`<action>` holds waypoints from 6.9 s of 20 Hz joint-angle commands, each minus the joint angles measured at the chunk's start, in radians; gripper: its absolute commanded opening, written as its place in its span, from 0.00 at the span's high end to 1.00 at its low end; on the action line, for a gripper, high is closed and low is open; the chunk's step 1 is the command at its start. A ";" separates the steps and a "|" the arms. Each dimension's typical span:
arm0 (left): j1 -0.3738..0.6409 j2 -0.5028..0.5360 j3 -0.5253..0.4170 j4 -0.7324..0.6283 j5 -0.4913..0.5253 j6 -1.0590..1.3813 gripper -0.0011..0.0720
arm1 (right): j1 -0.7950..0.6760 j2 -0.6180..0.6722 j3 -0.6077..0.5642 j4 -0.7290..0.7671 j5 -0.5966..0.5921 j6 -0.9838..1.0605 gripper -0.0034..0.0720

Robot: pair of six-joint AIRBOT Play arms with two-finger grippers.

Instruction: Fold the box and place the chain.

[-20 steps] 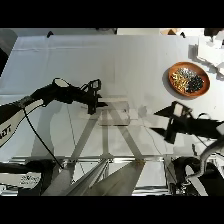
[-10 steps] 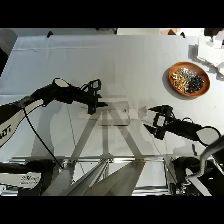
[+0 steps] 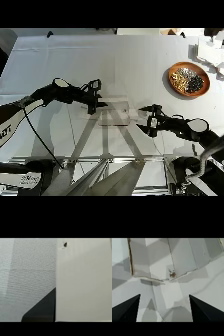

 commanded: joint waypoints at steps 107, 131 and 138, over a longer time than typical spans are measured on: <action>0.000 -0.001 0.000 0.000 0.000 0.000 0.97 | 0.077 -0.449 0.214 0.213 -0.023 0.108 0.04; 0.000 -0.001 0.000 0.000 0.000 0.000 0.97 | -0.025 -0.455 0.278 0.012 0.095 0.158 0.04; 0.000 -0.001 0.000 0.000 0.000 0.000 0.97 | -0.025 -0.566 0.346 0.077 0.163 0.026 0.04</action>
